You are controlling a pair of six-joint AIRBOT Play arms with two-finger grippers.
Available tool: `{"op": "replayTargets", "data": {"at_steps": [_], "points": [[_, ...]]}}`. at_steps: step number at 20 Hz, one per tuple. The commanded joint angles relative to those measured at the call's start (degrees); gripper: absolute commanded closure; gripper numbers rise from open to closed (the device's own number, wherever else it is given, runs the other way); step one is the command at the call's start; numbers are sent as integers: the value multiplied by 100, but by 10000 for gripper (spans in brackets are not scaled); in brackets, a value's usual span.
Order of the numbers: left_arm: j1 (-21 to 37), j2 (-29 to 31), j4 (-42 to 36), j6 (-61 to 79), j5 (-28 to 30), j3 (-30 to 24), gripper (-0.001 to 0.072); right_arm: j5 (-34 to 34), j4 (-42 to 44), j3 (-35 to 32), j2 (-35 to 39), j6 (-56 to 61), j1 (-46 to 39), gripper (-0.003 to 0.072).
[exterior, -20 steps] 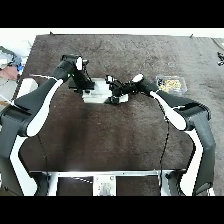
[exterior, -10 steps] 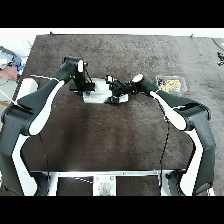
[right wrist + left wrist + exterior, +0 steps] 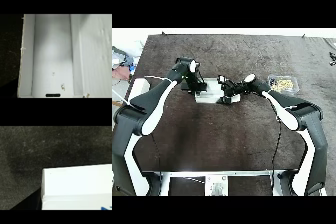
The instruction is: Fold the box and place the chain.
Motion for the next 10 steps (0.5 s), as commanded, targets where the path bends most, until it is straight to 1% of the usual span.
{"op": "replayTargets", "data": {"at_steps": [1, 3, 4, 5, 6, 7, 10], "points": [[4, 0, 68, -74, -11, 4, 546, 2, 0, 2, 2, 2, -2, 216], [4, 0, 70, -85, -17, 4, 547, 2, 0, 2, 2, 2, -2, 216], [2, 0, 68, -109, -20, 4, 564, 2, 0, 2, 2, 2, -2, 216], [2, 0, 66, -127, -15, 4, 600, 2, 0, 2, 2, 2, -2, 216], [2, 0, 66, -133, -13, 4, 609, 2, 0, 2, 2, 2, -2, 216], [2, 0, 66, -146, -7, 4, 675, 0, 0, 2, 2, 2, -2, 216], [2, 0, 66, -140, 7, 4, 697, 2, 0, 2, 2, 2, -2, 216]]}}
